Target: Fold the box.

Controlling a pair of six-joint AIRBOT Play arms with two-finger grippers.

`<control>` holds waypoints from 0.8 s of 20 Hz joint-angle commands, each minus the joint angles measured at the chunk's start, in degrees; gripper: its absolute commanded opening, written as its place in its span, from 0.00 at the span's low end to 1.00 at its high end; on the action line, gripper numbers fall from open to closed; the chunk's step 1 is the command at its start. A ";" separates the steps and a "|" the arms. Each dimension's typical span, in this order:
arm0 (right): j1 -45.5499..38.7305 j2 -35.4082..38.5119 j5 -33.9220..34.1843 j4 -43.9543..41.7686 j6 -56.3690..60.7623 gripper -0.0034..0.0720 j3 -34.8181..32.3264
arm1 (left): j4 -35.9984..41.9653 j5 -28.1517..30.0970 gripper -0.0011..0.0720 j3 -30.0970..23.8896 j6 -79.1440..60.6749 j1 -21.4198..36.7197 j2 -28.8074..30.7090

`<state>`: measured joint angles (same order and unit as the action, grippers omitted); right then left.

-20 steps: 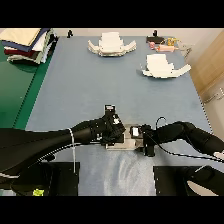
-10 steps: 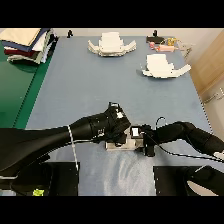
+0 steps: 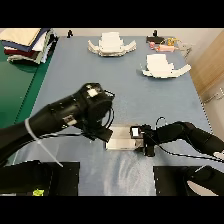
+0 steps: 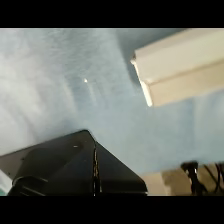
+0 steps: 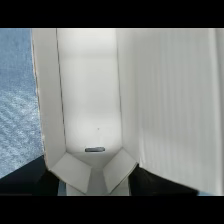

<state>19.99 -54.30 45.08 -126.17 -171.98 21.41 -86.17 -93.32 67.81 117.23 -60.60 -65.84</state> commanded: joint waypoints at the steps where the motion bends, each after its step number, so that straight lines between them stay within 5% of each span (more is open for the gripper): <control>1: 0.00 0.00 -0.02 -0.04 0.00 0.77 0.00 | 14.43 7.63 0.04 -6.10 -21.59 8.28 7.72; 4: 0.00 0.00 0.00 -0.02 0.00 0.77 0.00 | 28.85 10.43 0.04 -16.98 -48.92 21.14 13.75; 7: 0.00 0.00 0.00 -0.02 0.00 0.77 0.00 | 28.24 14.12 0.04 -24.39 -60.63 30.80 14.75; 12: 0.00 0.00 0.00 -0.04 0.02 0.77 0.00 | 27.45 33.03 0.05 -31.30 -77.02 32.59 14.69; 13: 0.00 0.00 0.00 -0.02 0.00 0.77 0.00 | 27.45 34.67 0.43 -31.61 -78.82 31.65 14.69; 14: 0.00 0.00 -0.02 -0.04 0.02 0.77 0.00 | 27.41 36.06 0.98 -31.74 -79.89 30.56 14.69; 16: 0.00 0.00 0.00 -0.02 0.00 0.77 0.00 | 27.63 38.45 0.97 -31.95 -82.55 29.29 14.71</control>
